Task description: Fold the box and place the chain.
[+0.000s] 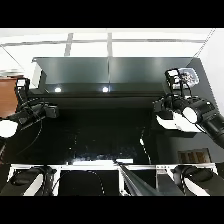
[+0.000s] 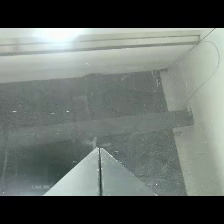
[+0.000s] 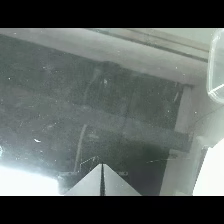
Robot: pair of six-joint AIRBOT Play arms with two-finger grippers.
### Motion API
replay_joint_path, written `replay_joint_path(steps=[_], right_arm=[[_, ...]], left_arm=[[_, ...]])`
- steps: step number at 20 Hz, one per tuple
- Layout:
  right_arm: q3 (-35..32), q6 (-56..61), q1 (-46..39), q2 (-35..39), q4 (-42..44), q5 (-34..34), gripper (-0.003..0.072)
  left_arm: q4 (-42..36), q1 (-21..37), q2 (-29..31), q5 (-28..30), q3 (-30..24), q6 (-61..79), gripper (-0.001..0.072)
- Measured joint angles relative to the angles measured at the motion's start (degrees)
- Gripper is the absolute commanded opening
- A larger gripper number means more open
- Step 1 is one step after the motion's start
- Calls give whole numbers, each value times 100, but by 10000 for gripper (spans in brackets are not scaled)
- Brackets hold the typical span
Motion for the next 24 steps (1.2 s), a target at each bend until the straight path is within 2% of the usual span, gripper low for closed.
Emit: replay_joint_path(steps=[12, 17, 19, 20, 21, 22, 23, 24], right_arm=[[0, 0, 0, 0, 0, 0, 14], [0, 2, -2, 0, 48, -264, 14], [0, 20, 0, 0, 350, -396, 14], [0, 35, 0, -2, 573, -483, 15], [0, 42, -2, 0, 785, -599, 113], [0, 59, -2, -2, 1008, -782, 582], [0, 59, -2, 0, 1204, -964, 702], [0, 59, -2, 0, 1370, -1147, 702]], left_arm=[[-13, 0, 0, 15, 0, 0, 27], [-337, 0, -50, 140, 0, 0, 27], [-509, 0, -125, 144, 0, -2, 29], [-708, -2, -181, 142, 0, -2, 122], [-1012, -20, -260, 144, 0, 0, 512], [-1329, -63, -361, 149, 2, 24, 720], [-1620, -144, -490, 129, 26, 107, 720], [-1840, -245, -632, 83, 87, 223, 720]])
